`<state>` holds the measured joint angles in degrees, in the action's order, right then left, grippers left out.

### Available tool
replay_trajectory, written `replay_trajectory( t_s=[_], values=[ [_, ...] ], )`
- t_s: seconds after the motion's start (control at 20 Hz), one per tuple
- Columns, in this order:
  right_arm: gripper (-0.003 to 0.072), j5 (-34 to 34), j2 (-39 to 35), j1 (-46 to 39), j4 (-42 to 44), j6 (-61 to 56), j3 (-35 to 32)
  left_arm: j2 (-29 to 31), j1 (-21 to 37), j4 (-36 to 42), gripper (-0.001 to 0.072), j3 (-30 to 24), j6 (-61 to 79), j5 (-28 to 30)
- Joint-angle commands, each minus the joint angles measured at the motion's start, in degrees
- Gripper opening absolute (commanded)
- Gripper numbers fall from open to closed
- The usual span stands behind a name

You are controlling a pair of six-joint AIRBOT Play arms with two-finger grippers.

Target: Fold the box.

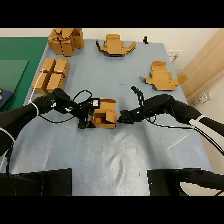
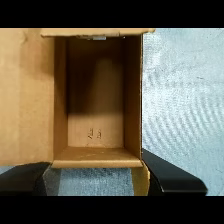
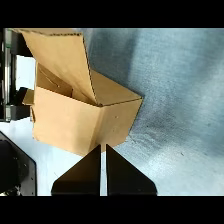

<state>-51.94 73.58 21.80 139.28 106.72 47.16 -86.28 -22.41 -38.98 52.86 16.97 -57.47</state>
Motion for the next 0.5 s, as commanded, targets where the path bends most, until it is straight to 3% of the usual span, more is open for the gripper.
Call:
replay_trajectory(
  t_s=[0.0,0.45],
  values=[
    [0.0055,-0.59,-0.04,-0.02,-0.37,-0.87,0.02,0.0,0.0,-0.07,0.0022,0.0,0.11,0.11],
    [0.0054,1.44,-0.81,-0.02,1.64,-0.81,0.15,0.0,0.0,-0.07,0.0022,0.0,0.13,0.15]
  ],
)
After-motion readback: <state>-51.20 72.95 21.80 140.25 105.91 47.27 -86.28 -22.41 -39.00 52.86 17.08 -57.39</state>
